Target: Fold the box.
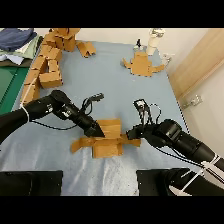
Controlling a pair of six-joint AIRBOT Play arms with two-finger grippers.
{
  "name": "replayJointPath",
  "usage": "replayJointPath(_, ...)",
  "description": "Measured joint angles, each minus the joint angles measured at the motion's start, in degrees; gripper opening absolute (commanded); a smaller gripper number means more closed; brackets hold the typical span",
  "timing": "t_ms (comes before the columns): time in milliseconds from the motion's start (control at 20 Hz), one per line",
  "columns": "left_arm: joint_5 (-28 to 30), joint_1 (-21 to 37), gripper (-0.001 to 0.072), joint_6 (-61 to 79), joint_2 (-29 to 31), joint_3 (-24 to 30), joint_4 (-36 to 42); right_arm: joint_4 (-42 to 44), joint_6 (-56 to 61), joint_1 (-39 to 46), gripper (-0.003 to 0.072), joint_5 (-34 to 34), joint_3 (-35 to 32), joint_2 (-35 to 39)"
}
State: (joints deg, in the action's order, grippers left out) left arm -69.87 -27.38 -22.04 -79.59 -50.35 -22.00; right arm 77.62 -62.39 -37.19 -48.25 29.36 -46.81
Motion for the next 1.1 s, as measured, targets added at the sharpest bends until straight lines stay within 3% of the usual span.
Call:
replayJointPath(500, 2.1, 4.6, 0.0013, 2.7, -6.2, -0.3, 1.2, 0.2, 0.1, 0.0, 0.0005, 1.4, 0.0, 0.0)
replayJointPath(1100, 2.5, 5.0, 0.0014, 3.6, -7.1, -0.7, -0.1, 0.4, 0.1, 0.0, 0.0005, 1.5, 0.0, 0.0)
